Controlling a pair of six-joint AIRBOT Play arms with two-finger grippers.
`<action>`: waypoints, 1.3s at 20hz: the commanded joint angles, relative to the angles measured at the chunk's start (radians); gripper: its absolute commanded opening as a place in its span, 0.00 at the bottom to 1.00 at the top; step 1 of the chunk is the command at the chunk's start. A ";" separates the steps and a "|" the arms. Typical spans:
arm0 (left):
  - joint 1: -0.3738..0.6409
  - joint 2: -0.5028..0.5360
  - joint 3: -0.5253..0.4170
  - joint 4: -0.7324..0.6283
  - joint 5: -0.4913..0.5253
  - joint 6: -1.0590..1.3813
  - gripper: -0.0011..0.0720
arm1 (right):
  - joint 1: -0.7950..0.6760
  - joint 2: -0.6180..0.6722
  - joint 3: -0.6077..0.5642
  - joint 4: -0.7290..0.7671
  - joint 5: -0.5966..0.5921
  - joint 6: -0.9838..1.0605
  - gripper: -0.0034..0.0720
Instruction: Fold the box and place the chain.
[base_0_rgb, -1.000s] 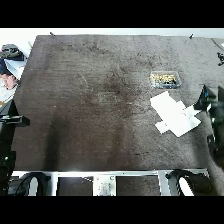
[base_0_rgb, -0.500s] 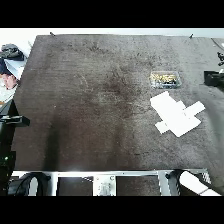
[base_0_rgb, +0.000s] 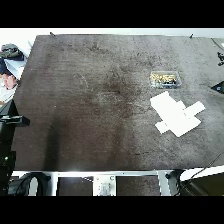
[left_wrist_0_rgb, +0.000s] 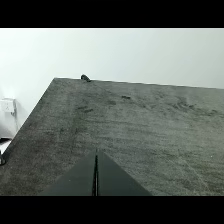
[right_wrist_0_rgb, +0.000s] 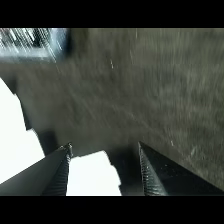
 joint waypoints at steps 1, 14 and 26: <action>0.000 0.000 0.000 0.000 0.000 0.000 0.03 | 0.031 -0.168 0.145 -0.155 0.108 0.030 0.69; 0.000 0.000 0.000 0.000 0.000 0.000 0.03 | 0.068 -0.322 0.168 -0.148 0.412 -0.105 0.51; 0.000 0.000 0.000 0.000 0.000 0.000 0.03 | 0.070 -0.294 0.115 -0.053 0.481 -0.162 0.06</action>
